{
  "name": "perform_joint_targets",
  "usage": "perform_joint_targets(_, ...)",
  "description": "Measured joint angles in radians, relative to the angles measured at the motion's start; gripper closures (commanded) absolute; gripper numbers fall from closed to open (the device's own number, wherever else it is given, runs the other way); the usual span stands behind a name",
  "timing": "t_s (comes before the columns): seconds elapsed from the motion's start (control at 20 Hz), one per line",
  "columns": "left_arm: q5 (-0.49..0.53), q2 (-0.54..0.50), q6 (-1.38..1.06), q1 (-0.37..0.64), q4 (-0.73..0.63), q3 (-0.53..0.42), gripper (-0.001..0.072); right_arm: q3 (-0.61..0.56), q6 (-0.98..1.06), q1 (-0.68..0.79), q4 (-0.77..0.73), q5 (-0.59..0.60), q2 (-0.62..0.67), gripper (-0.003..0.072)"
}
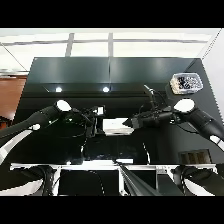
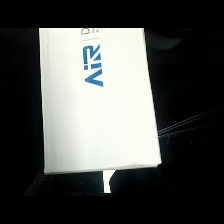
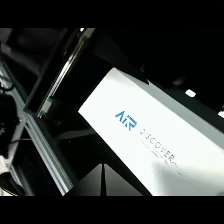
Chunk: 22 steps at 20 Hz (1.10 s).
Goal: Fold the box and place the chain.
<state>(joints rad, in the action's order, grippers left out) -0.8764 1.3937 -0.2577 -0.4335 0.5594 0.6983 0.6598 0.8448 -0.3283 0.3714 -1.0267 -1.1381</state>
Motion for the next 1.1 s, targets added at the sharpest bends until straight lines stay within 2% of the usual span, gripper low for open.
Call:
perform_joint_targets(0.4, 0.001, 0.000, -0.001, 0.000, 0.000, 0.000, 0.0351, -0.016, 0.074, 0.001, 0.000, 0.047, -0.129, 0.0671)
perform_joint_targets(1.1, 0.002, 0.000, 0.002, 0.000, 0.000, 0.000, 0.0351, -0.018, 0.091, 0.001, 0.048, 0.090, -0.147, 0.0671)
